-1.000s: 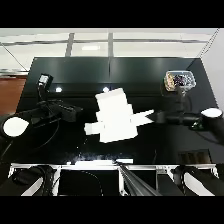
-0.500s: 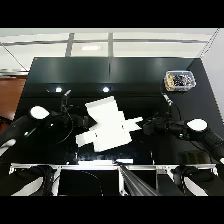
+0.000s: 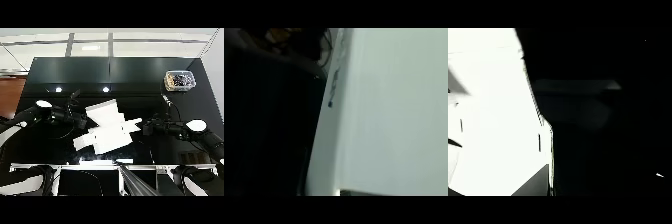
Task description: Fold the box and place the chain.
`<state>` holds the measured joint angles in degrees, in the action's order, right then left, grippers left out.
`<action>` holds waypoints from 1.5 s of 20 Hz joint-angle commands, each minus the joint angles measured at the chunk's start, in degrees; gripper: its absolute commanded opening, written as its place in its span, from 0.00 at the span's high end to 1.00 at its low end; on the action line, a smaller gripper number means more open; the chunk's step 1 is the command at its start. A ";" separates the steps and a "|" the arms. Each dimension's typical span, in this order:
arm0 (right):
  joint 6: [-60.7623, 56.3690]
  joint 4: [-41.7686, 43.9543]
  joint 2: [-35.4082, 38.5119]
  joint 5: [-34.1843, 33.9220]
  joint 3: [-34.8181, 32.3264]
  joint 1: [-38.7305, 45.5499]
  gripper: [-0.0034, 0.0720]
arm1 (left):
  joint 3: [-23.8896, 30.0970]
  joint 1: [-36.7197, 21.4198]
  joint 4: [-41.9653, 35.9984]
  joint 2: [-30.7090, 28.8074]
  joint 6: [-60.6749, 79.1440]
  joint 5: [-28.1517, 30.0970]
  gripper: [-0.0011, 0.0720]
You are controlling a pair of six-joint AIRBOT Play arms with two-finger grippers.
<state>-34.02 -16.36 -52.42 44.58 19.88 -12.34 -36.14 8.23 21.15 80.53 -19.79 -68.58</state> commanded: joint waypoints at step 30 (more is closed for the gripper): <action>12.07 -29.05 -0.22 13.70 15.19 0.35 0.10 | -3.65 20.02 8.70 -1.90 34.01 25.03 0.95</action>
<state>-24.25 -44.51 -52.53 61.47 35.62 -8.49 -39.77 28.05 28.03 77.47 11.86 -47.16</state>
